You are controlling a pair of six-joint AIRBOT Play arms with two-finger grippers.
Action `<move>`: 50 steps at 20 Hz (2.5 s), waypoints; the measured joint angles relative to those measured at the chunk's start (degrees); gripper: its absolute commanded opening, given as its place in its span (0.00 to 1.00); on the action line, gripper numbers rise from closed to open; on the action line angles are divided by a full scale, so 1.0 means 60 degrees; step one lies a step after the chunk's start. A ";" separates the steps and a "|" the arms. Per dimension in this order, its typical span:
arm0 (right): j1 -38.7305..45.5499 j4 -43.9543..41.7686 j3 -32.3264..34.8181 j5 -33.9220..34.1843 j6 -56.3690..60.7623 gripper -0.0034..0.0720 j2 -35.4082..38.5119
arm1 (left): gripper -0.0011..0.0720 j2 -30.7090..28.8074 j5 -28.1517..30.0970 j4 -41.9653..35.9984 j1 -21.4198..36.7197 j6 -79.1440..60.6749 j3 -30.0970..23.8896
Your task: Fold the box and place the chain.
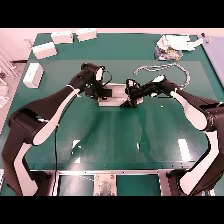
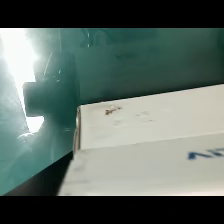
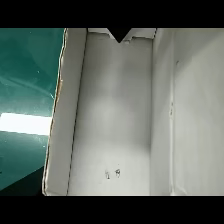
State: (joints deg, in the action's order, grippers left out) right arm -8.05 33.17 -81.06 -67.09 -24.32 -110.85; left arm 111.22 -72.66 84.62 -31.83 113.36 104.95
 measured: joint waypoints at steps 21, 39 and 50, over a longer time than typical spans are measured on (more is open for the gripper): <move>0.0000 -0.0011 0.0000 -0.0011 0.0007 0.81 0.0000 | 0.55 -0.1621 -0.2368 -0.1140 0.1956 -0.4193 0.0007; 0.0000 -0.0011 -0.0004 -0.0011 0.0011 0.82 0.0000 | 1.00 -0.1508 0.0178 -0.8065 0.4306 -1.8786 -0.3945; 0.0000 -0.0007 0.0000 -0.0011 0.0011 0.81 0.0000 | 1.00 -0.0805 0.0597 -0.8626 0.4222 -2.1926 -0.3978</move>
State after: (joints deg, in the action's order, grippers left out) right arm -8.05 33.12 -81.06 -67.16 -24.25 -110.85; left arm 106.39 -69.08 32.86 -6.50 -18.20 81.08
